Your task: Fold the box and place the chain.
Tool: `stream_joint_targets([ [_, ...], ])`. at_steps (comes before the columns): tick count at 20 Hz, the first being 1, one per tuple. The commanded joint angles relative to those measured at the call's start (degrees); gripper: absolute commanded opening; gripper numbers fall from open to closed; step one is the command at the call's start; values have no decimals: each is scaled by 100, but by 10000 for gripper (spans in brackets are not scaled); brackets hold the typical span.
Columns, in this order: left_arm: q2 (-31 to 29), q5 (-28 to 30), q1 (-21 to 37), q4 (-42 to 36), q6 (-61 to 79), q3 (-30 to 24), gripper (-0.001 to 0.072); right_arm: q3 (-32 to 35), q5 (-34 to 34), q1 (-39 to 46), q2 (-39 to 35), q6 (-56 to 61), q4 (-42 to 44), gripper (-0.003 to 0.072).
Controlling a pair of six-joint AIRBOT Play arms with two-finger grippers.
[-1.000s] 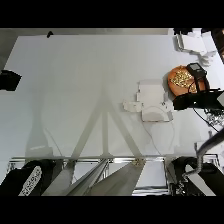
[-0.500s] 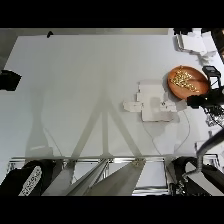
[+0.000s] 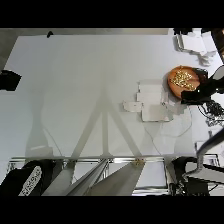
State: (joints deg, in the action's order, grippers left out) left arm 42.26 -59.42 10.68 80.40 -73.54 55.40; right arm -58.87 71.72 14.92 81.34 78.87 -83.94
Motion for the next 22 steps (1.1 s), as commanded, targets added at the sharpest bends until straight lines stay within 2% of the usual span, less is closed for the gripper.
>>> stream_joint_targets([
  [1,4,0,-4,2,2,7,565,-101,74,9,498,-105,205,344],
  [4,4,2,-4,2,2,7,565,-101,-37,9,765,-315,380,322],
  [5,4,0,-4,2,2,7,565,-101,-57,9,796,-433,415,141],
  [6,4,0,-4,2,2,7,565,-101,-35,9,789,-645,437,13],
  [8,4,0,-4,2,2,7,565,-101,168,9,732,-1209,595,14],
  [11,4,0,-4,2,2,7,565,-98,481,9,472,-1891,1281,14],
  [16,4,0,-4,2,2,7,565,92,151,9,-780,-2643,2474,12],
  [19,4,2,-4,2,2,7,565,901,-234,4,-1987,-3491,3805,12],
  [22,4,0,-4,2,2,7,565,1908,-627,-289,-3156,-4142,4148,12],
])
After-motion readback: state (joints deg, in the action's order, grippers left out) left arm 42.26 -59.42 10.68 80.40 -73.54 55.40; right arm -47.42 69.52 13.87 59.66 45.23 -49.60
